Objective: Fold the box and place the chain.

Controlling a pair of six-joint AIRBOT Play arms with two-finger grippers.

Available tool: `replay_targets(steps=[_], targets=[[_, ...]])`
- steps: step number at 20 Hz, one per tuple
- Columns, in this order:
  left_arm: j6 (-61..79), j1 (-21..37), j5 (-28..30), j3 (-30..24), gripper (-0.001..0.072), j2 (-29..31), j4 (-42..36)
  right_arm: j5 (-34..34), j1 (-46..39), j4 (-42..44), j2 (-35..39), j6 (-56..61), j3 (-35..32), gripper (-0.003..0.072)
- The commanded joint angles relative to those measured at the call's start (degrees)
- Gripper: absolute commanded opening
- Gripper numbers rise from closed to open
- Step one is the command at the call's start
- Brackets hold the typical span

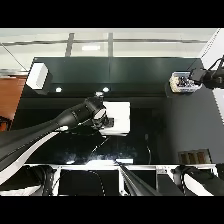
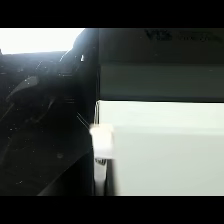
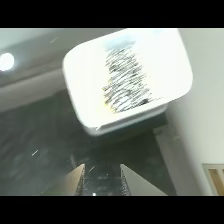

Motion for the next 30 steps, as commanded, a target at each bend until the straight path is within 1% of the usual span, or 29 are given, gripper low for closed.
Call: replay_targets(steps=[1,2,3,4,6,8,11,14,18,20,23,25,26,30], targets=[[0.04,0.04,0.09,0.02,0.0025,0.00,0.00,-5.31,-3.76,-0.63,-3.69,0.17,0.00,0.0280],[0.02,0.04,0.11,0.02,0.0025,0.00,0.00,-6.80,-3.76,-0.63,-5.03,0.17,0.00,0.0295],[0.02,0.04,0.09,0.02,0.0025,0.00,-0.02,-8.79,-3.76,-0.55,-6.45,0.61,0.00,0.0555],[0.04,0.04,0.07,0.02,0.0025,0.00,0.00,-10.47,-3.76,-0.55,-7.69,0.83,0.04,0.0667],[0.04,0.04,0.07,0.02,0.0025,0.00,-0.02,-12.35,-3.76,0.09,-10.14,0.85,0.76,0.0667],[0.04,0.04,0.07,0.02,0.0025,0.00,-0.02,-12.07,-4.20,2.32,-13.20,0.81,3.17,0.0667],[0.04,0.04,0.09,0.02,0.0025,0.00,-0.02,-8.70,-6.32,6.25,-18.45,-0.20,8.96,0.0666],[0.04,0.04,0.09,0.02,0.0025,0.00,-0.02,-4.26,-8.79,10.95,-24.20,-5.97,14.97,0.0665],[0.04,0.04,0.09,0.02,0.0025,0.00,-0.02,1.92,-12.83,13.60,-32.28,-7.39,21.14,0.0664],[0.04,0.04,0.09,0.02,0.0025,0.00,0.00,2.89,-14.49,17.55,-35.76,-7.45,23.76,0.0664],[0.04,0.04,0.07,0.02,0.0025,0.00,0.00,2.36,-14.82,20.37,-40.37,-8.59,27.04,0.0663],[0.04,0.04,0.07,0.02,0.0025,0.00,-0.02,2.73,-14.71,22.03,-43.08,-9.35,28.37,0.0662],[0.04,0.04,0.04,0.02,0.0025,0.00,-0.02,2.67,-14.71,21.94,-44.00,-9.33,28.39,0.0621],[0.04,0.04,0.04,0.02,0.0025,0.00,-0.02,2.95,-14.88,21.05,-46.16,-9.29,28.39,0.0621]])
